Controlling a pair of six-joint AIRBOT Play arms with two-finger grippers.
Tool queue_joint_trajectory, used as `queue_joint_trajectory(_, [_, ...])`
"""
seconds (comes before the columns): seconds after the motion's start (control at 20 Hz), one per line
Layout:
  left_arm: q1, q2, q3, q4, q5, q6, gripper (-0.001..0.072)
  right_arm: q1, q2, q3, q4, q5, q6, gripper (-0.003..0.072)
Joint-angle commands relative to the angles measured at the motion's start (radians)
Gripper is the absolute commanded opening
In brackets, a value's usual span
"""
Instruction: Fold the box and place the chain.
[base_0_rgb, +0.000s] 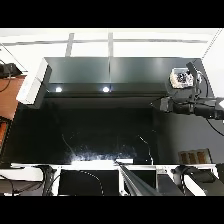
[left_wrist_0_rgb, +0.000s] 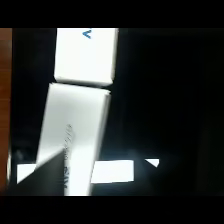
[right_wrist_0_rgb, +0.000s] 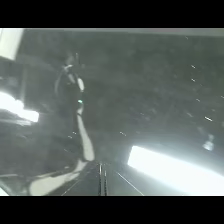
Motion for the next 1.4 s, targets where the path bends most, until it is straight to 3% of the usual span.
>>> queue_joint_trajectory(0.0, [-0.019, 0.1, 0.004, -0.008, -0.225, -0.144, 0.0027, 0.0, 0.002, 0.001, -0.103, 0.005, 0.003, 0.0042])
queue_joint_trajectory(0.05, [-0.043, 0.135, -0.023, -0.003, -0.251, -0.146, 0.0025, 0.0, 0.004, 0.001, -0.144, -0.011, 0.005, 0.0042])
queue_joint_trajectory(0.15, [-0.121, 0.264, -0.167, -0.004, -0.158, -0.145, 0.0026, 0.0, 0.008, -0.01, -0.264, -0.073, 0.055, 0.0042])
queue_joint_trajectory(0.3, [-0.255, 0.571, -0.574, -0.113, 0.186, -0.079, 0.0027, 0.019, 0.019, -0.071, -0.361, -0.119, 0.123, 0.0042])
queue_joint_trajectory(0.4, [-0.344, 0.777, -0.869, -0.159, 0.355, -0.058, 0.0028, 0.048, 0.041, -0.126, -0.37, -0.232, 0.123, 0.0042])
queue_joint_trajectory(0.45, [-0.378, 0.864, -0.992, -0.157, 0.406, -0.058, 0.0028, 0.053, 0.045, -0.142, -0.386, -0.302, 0.124, 0.0042])
queue_joint_trajectory(0.55, [-0.396, 0.974, -1.131, -0.158, 0.426, -0.06, 0.0028, 0.05, 0.044, -0.148, -0.416, -0.429, 0.124, 0.0042])
queue_joint_trajectory(0.65, [-0.392, 1.022, -1.163, -0.155, 0.42, -0.066, 0.0028, 0.05, 0.044, -0.147, -0.426, -0.471, 0.123, 0.0041])
queue_joint_trajectory(0.85, [-0.393, 1.011, -1.114, -0.131, 0.446, -0.067, 0.0028, 0.051, 0.044, -0.147, -0.426, -0.433, 0.123, 0.0041])
queue_joint_trajectory(1.0, [-0.393, 0.902, -1.038, -0.07, 0.397, -0.066, 0.0028, 0.051, 0.044, -0.147, -0.426, -0.433, 0.123, 0.0041])
queue_joint_trajectory(1.15, [-0.393, 0.783, -0.965, -0.092, 0.373, -0.066, 0.003, 0.051, 0.044, -0.147, -0.426, -0.433, 0.123, 0.0041])
queue_joint_trajectory(1.35, [-0.393, 0.727, -0.962, -0.113, 0.336, -0.066, 0.003, 0.051, 0.044, -0.147, -0.426, -0.433, 0.123, 0.004])
